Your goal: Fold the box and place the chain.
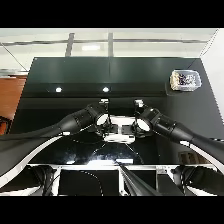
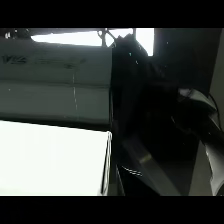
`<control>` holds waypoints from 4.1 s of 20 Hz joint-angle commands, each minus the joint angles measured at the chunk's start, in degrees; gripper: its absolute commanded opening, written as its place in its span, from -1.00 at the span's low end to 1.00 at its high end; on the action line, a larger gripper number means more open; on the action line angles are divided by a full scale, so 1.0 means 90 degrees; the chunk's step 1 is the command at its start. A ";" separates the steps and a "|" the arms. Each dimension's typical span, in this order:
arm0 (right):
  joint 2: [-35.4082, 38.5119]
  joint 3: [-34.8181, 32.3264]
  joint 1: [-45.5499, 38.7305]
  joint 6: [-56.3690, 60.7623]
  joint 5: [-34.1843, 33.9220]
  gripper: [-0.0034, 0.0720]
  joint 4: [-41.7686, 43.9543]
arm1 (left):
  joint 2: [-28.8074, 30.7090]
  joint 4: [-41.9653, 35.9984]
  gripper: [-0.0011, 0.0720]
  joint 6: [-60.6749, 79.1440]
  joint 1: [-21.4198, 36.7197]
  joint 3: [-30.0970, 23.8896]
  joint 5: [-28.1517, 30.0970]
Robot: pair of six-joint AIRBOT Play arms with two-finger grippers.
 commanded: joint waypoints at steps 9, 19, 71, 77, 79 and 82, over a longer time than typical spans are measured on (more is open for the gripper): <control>-0.0160 0.0143 0.0005 0.0034 0.0041 -0.89 -0.0005 | 0.0002 -0.0007 -0.89 0.0005 0.0002 0.0002 0.0007; -0.0158 0.0143 0.0005 0.0010 0.0027 -0.34 0.0015 | 0.0002 -0.0022 -0.89 0.0005 0.0002 0.0002 0.0007; -0.3230 0.5309 -0.6212 -0.0138 0.0194 0.55 0.0646 | 0.0002 -0.0049 -0.89 0.0005 0.0005 0.0002 -0.0180; -0.3422 0.5309 -0.6217 0.0051 -0.0204 0.55 0.0661 | 0.0002 -0.0029 -0.89 0.0005 0.0005 0.0002 -0.0182; -0.3512 0.5309 -0.6217 0.0117 -0.0253 0.55 0.0690 | 0.0002 -0.0027 -0.89 0.0005 0.0005 0.0002 -0.0180; -0.3650 0.5311 -0.6215 0.0117 -0.0335 0.55 0.0690 | 0.0002 -0.0027 -0.89 0.0005 0.0005 0.0002 -0.0182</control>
